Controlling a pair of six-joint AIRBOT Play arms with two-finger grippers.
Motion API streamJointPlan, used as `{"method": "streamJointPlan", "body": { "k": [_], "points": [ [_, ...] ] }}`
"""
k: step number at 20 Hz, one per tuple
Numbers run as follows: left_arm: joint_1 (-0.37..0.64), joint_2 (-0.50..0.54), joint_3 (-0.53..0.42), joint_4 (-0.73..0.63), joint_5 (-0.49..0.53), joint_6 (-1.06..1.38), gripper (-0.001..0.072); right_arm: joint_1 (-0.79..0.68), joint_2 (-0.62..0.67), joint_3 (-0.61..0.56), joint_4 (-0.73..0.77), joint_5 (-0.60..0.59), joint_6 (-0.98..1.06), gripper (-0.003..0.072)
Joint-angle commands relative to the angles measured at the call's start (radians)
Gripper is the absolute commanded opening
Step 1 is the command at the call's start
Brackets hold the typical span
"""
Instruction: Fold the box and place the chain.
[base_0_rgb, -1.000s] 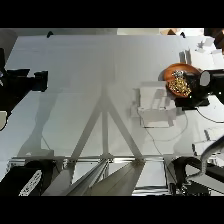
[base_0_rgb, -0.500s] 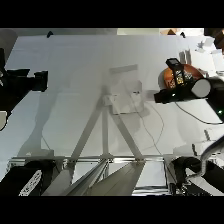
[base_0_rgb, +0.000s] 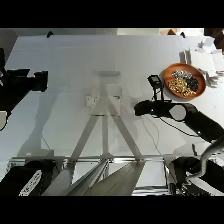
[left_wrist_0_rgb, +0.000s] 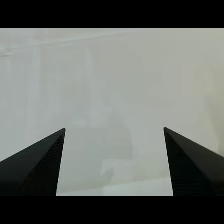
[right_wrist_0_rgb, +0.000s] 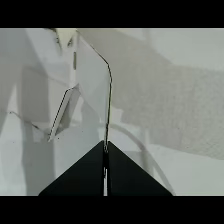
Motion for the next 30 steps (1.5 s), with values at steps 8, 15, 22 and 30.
{"method": "streamJointPlan", "body": {
  "k": [8,15,22,30],
  "points": [
    [-0.001,0.001,0.001,0.000,0.000,0.000,0.0693,0.027,-0.001,-0.024,0.008,-0.052,0.010,0.0027],
    [-0.001,0.001,0.001,-0.037,-0.004,-0.007,0.0692,0.027,-0.001,-0.024,0.008,-0.052,0.010,0.0027],
    [-0.001,-0.037,0.033,0.035,-0.113,0.021,0.0577,0.027,-0.001,-0.024,0.008,-0.053,0.010,0.0027],
    [0.014,-0.573,0.458,-0.646,-0.450,0.730,0.0578,0.027,-0.001,-0.024,0.008,-0.053,0.010,0.0027]
  ]
}}
